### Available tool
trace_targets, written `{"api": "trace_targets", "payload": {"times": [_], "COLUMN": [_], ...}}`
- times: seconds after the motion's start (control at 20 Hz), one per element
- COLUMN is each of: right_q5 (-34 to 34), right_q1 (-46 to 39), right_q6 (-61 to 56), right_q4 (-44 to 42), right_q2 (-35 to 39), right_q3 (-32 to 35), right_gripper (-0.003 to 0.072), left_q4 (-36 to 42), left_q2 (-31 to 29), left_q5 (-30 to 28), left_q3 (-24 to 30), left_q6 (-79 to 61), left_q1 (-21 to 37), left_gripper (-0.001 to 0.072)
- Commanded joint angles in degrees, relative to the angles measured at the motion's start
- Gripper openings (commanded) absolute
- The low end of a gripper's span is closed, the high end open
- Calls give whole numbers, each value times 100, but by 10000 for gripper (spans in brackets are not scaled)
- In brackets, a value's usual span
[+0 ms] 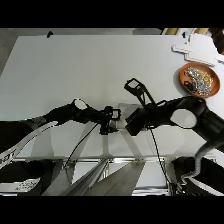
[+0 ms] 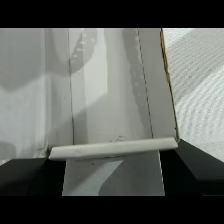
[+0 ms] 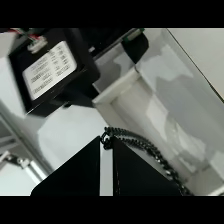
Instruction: Fold the box and place the chain.
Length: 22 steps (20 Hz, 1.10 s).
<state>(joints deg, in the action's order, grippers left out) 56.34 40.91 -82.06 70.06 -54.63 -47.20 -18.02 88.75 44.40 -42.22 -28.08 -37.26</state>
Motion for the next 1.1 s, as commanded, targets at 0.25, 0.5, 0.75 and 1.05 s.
{"api": "trace_targets", "payload": {"times": [0.25, 0.5, 0.75, 1.05], "right_q5": [-216, 691, 1683, 848], "right_q1": [-181, -619, -1786, -2638], "right_q6": [0, 1189, 4242, 6612], "right_q4": [192, 205, 468, -42], "right_q2": [-741, -7, 1154, 1447], "right_q3": [72, 72, 354, 2177], "right_gripper": [170, 234, 160, 164], "left_q4": [-2, 0, 0, 0], "left_q2": [-2, -2, -2, -2], "left_q5": [0, 0, 0, 0], "left_q3": [2, 2, 2, 2], "left_q6": [0, -2, 0, 0], "left_q1": [2, 4, 2, 2], "left_gripper": [208, 208, 208, 208]}}
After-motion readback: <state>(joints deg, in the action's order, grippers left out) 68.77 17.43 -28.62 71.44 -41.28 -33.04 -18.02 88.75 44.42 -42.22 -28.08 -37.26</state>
